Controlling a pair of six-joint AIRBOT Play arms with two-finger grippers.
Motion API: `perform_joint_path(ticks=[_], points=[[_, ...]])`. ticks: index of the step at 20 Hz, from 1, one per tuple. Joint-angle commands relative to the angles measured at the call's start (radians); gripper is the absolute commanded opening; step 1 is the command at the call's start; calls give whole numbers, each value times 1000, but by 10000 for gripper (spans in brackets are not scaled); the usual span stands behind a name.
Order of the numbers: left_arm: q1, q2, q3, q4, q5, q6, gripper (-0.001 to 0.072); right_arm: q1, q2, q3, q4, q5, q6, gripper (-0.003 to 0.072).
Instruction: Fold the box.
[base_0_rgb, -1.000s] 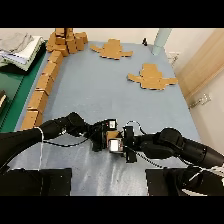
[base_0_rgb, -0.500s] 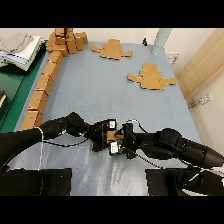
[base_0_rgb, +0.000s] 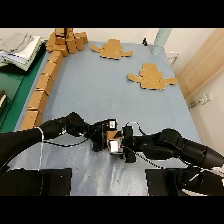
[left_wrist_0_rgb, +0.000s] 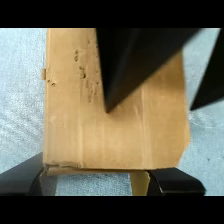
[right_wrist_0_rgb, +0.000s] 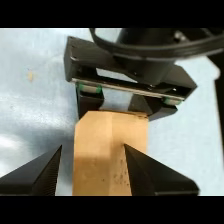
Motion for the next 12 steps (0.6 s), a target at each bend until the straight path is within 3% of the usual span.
perform_joint_path(ticks=[1, 12], points=[[0, 0, -1, 0, 0, 0, 596, 1, 1, 0, 42, 0, 16, 603], [0, 0, -1, 0, 0, 0, 596, 0, 140, 16, 50, -52, 153, 603]])
